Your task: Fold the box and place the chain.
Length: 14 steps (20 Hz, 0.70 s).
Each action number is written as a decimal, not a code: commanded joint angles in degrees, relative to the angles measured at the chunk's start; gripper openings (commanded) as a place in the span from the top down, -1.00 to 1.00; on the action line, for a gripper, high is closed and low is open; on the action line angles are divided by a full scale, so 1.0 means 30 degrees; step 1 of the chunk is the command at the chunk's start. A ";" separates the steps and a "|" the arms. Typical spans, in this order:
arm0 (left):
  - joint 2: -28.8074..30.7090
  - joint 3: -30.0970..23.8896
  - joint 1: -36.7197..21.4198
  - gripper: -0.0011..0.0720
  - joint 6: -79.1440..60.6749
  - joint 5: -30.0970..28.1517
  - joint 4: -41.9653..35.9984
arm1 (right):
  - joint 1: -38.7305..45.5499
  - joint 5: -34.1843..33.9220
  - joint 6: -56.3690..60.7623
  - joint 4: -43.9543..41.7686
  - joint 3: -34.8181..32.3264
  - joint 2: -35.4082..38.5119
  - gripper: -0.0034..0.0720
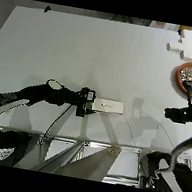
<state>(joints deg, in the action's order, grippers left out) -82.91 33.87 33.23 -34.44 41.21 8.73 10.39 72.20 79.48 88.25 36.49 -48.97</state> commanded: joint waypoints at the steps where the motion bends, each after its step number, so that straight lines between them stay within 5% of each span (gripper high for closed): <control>1: 0.0517 0.0000 -0.0036 0.41 0.0787 0.0051 0.0823 | 0.0015 0.0007 0.0007 -0.0007 -0.0015 0.0015 0.87; 8: 0.7912 0.0000 -0.0787 0.40 1.4069 -0.3038 1.0877 | 0.0015 0.0007 0.0007 -0.0007 -0.0015 0.0015 0.87; 14: 1.2531 0.0000 -0.8255 0.40 2.4166 0.0539 1.7449 | 0.0015 0.0007 0.0007 -0.0015 -0.0015 0.0015 0.87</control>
<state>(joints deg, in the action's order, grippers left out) -50.92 33.85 18.09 21.17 37.80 49.47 10.39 72.23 79.50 88.23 36.49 -48.97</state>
